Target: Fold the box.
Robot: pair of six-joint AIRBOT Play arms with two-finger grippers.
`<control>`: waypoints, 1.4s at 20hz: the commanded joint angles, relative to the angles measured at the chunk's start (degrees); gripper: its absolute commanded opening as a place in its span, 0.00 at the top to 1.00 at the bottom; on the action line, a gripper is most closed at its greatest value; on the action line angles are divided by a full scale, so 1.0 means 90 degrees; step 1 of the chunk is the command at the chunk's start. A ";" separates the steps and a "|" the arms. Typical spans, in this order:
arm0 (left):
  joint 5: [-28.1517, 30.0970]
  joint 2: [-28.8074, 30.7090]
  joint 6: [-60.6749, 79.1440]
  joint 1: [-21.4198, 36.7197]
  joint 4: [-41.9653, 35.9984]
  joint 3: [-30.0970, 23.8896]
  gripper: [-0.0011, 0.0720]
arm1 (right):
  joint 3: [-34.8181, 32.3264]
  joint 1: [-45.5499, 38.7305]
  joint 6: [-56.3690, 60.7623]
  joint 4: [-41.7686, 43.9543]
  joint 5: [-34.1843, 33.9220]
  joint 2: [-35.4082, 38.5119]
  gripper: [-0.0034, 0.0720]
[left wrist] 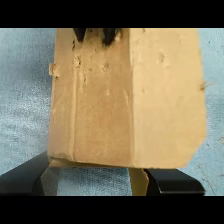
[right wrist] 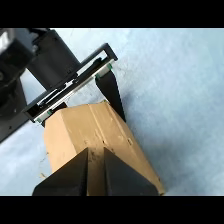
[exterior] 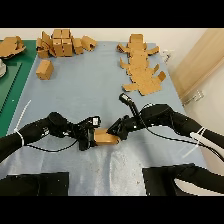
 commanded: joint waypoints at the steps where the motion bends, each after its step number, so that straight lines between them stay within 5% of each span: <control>1: 0.0005 0.0005 0.0002 0.0002 0.0002 0.0007 0.33 | 0.0070 0.0631 -0.0549 -0.0304 0.0563 0.0148 0.73; 4: 0.0005 0.0005 0.0002 0.0002 0.0000 0.0007 0.33 | 0.0112 0.1110 -0.0617 -0.0971 0.0850 0.0236 0.73; 7: 0.0005 0.0005 0.0002 0.0002 0.0002 0.0007 0.33 | 0.0114 0.1314 -0.0787 -0.1409 0.1061 0.0381 0.54; 11: 0.0005 0.0005 0.0002 0.0002 0.0002 0.0007 0.33 | 0.0112 0.1336 -0.1086 -0.2166 0.1195 0.0376 0.54; 13: 0.0005 0.0005 0.0002 0.0002 0.0002 0.0007 0.33 | 0.0114 0.1336 -0.1209 -0.2450 0.1418 0.0376 0.44; 28: 0.0005 0.0005 0.0002 0.0002 0.0002 0.0007 0.33 | 0.0114 0.1761 -0.1545 -0.3502 0.1197 0.0622 0.33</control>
